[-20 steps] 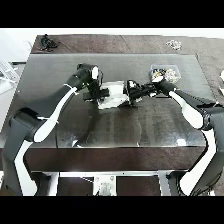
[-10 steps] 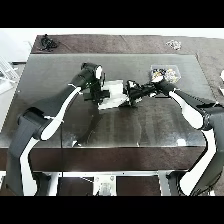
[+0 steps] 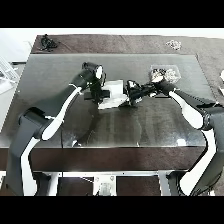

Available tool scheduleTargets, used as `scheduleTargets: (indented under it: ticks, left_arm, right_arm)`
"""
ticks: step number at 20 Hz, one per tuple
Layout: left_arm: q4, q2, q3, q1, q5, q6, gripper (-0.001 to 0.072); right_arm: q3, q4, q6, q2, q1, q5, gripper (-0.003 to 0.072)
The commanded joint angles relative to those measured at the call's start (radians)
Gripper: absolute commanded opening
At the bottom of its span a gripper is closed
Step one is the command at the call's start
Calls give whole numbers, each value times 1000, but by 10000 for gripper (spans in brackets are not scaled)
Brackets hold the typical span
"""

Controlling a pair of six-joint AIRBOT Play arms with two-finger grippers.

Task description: Fold the box and place the chain.

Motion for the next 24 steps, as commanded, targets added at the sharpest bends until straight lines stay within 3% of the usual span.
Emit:
scheduleTargets:
  ticks: [1, 9, 16, 18, 21, 24]
  left_arm:
    - [-11, 17, 27, 7, -34, 51, 22]
    - [-10, 42, 26, 14, -60, 138, 22]
    - [-10, 42, -38, 14, 39, 210, 45]
    - [-10, 42, -38, 14, 61, 268, 720]
    - [-11, 42, -38, 14, 56, 283, 705]
    - [-11, 55, -38, 14, -16, 358, 706]
  right_arm:
    - [0, -2, -1, 0, 0, 5, 520]
    - [0, -2, -1, 0, 0, 5, 520]
    - [0, -2, -1, 0, 0, 5, 520]
    - [0, -2, -1, 0, 0, 5, 520]
    - [0, -2, -1, 0, 0, 5, 520]
    - [0, -2, -1, 0, 0, 5, 520]
